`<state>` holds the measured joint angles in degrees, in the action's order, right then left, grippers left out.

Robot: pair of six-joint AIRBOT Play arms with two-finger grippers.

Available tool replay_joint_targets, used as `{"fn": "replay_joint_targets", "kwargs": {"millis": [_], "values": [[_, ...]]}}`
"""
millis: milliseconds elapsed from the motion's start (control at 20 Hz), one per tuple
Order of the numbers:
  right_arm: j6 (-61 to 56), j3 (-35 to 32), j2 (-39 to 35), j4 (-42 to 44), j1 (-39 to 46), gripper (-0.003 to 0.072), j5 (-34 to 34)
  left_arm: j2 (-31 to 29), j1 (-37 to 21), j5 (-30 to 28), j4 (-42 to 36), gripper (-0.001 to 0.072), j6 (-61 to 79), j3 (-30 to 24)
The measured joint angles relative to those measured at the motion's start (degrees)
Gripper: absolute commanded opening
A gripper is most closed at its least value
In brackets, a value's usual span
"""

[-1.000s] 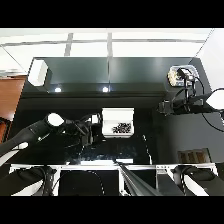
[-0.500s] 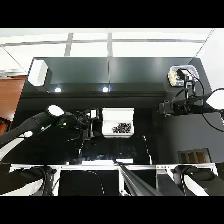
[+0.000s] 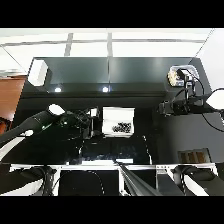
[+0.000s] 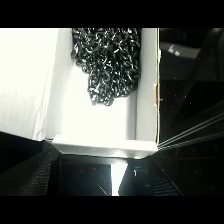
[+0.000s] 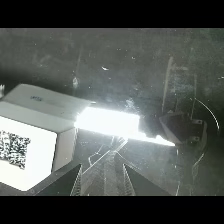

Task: Fold the box and place the chain.

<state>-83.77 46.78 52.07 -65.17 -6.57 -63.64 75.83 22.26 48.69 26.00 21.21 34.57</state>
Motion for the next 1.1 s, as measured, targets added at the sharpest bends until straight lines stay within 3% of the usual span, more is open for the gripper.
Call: {"fn": "replay_joint_targets", "kwargs": {"millis": [550, 600, 700, 800, 850, 900, 1100], "values": [[0.07, -0.02, 0.00, -0.07, 0.00, 0.0315, 0.96, 0.17, 3.61, -1.38, -0.15, 0.0690, -0.22, 0.24], [0.07, -0.02, 0.00, -0.07, 0.00, 0.0315, 0.98, 0.17, 3.89, -1.62, -0.15, 0.0651, -0.39, 0.24], [0.07, -0.04, 0.00, -0.02, 0.00, 0.0316, 1.05, 0.17, 4.26, -1.90, -0.17, 0.0393, -0.63, 0.24], [0.07, -0.37, 0.00, 0.20, -0.37, 0.0317, 0.81, 0.17, 4.48, -2.23, -0.20, 0.0351, -0.85, 0.24], [0.09, -0.52, 0.00, 0.04, -0.79, 0.0425, 0.35, 0.17, 4.55, -2.36, -0.20, 0.0348, -0.87, 0.24], [0.13, -0.66, 0.02, -0.07, -1.20, 0.0717, 0.31, 0.17, 4.59, -2.64, -0.20, 0.0349, -1.05, 0.24], [0.76, -0.61, 1.99, 4.81, -3.50, 0.0720, 5.90, 0.17, 4.66, -2.84, -0.20, 0.0349, -1.07, 0.24]]}}
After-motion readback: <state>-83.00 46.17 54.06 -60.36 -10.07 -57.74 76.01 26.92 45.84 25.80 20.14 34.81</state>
